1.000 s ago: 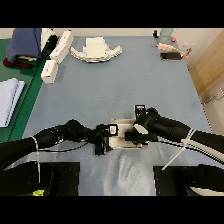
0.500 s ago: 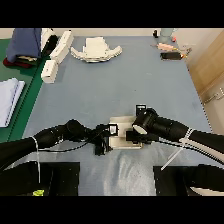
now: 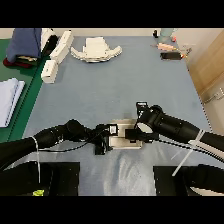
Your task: Fold the box.
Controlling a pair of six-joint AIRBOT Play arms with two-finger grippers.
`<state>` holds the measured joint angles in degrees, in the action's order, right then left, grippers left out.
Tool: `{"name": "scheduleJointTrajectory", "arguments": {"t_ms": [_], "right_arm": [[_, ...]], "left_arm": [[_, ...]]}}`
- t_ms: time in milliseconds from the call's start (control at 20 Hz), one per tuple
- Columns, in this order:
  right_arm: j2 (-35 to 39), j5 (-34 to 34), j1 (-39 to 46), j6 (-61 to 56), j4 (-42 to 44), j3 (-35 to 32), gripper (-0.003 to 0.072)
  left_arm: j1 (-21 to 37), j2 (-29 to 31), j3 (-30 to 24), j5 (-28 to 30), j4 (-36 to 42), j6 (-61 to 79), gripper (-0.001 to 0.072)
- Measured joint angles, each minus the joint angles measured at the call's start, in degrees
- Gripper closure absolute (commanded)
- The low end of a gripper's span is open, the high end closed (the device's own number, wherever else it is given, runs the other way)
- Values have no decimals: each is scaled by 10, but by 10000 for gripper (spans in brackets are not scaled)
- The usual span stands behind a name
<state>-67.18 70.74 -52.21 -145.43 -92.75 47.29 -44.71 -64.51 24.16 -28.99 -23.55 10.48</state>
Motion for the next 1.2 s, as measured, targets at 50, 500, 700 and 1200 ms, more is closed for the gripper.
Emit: {"name": "scheduleJointTrajectory", "arguments": {"t_ms": [50, 500, 700, 1200], "right_arm": [[12, 9, 0, 2, 2, 2, 252], [137, 113, 69, 53, -41, 7, 686], [128, 87, 201, 176, 8, 7, 686], [-60, 32, 481, 610, 515, 7, 686]], "left_arm": [[0, 0, 0, 0, 0, 0, 195], [0, 0, 0, 0, 0, 0, 195], [0, 0, 0, 0, 0, 0, 195], [0, 0, 0, 0, 0, 0, 195]]}}
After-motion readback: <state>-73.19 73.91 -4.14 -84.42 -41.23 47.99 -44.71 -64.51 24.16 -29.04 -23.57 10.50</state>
